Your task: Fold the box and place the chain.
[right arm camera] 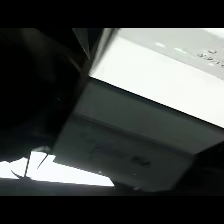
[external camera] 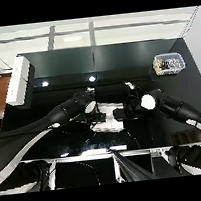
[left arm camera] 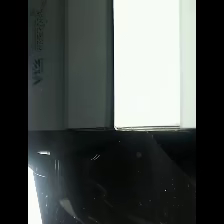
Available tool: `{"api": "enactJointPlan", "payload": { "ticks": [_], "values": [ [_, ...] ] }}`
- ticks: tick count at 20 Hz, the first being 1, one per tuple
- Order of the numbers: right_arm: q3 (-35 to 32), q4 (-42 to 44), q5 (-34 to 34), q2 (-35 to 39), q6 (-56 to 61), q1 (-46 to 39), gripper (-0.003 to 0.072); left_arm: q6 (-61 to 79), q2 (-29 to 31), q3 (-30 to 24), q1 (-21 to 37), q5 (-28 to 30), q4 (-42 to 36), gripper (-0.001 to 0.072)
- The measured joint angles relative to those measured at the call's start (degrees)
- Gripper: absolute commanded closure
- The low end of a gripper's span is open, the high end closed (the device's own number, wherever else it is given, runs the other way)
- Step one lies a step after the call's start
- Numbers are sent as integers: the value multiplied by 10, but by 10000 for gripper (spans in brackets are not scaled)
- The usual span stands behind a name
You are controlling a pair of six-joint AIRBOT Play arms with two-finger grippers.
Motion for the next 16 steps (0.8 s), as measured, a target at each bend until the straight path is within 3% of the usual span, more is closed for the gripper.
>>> {"api": "enactJointPlan", "payload": {
  "ticks": [2, 3, 4, 16],
  "values": [
    [18, -43, 28, -2, 40, 19, 251, 0, 0, 0, 0, -1, 0, 680],
    [24, -61, 40, -5, 61, 29, 283, 0, 0, 0, 0, -2, 0, 680],
    [31, -82, 53, -9, 83, 40, 365, 0, 0, 0, 0, -2, 1, 680],
    [46, -127, 85, -60, 233, 92, 372, -1, 0, 0, 0, 0, 3, 680]
  ]
}}
